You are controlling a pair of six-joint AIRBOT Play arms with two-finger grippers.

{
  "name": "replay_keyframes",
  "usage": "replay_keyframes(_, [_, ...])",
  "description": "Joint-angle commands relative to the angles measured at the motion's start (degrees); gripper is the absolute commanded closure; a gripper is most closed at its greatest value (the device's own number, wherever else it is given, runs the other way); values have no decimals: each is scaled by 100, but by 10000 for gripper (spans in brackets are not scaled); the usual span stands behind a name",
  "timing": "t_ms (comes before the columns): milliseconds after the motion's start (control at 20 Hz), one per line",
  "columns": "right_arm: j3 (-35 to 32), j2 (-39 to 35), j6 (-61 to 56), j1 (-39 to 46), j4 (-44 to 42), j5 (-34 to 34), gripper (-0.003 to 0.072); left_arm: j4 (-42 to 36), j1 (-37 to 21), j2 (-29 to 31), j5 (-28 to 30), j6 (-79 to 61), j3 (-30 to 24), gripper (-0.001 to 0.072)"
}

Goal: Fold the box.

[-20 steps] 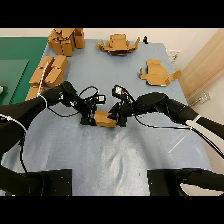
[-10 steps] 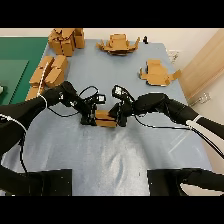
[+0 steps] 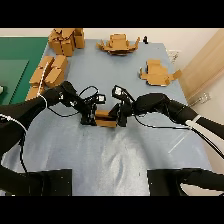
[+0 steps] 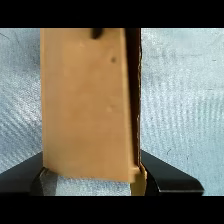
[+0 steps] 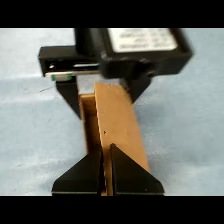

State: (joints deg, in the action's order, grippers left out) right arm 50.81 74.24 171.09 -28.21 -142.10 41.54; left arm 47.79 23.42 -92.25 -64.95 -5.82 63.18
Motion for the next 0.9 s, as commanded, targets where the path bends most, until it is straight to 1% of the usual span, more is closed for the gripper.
replay_keyframes(0, [-11,166,-4,-2,33,243,642,7,4,0,-15,-9,0,544])
replay_keyframes(200, [-11,326,-7,-2,26,249,641,4,4,0,-13,-11,2,544])
replay_keyframes(750, [-4,319,-74,-2,-216,350,638,7,4,0,-11,-11,0,544])
replay_keyframes(800, [-4,319,-72,-2,-214,404,571,7,4,0,-11,-11,0,544])
replay_keyframes(850, [-4,319,-133,-2,-214,407,486,7,4,0,-11,-11,0,544])
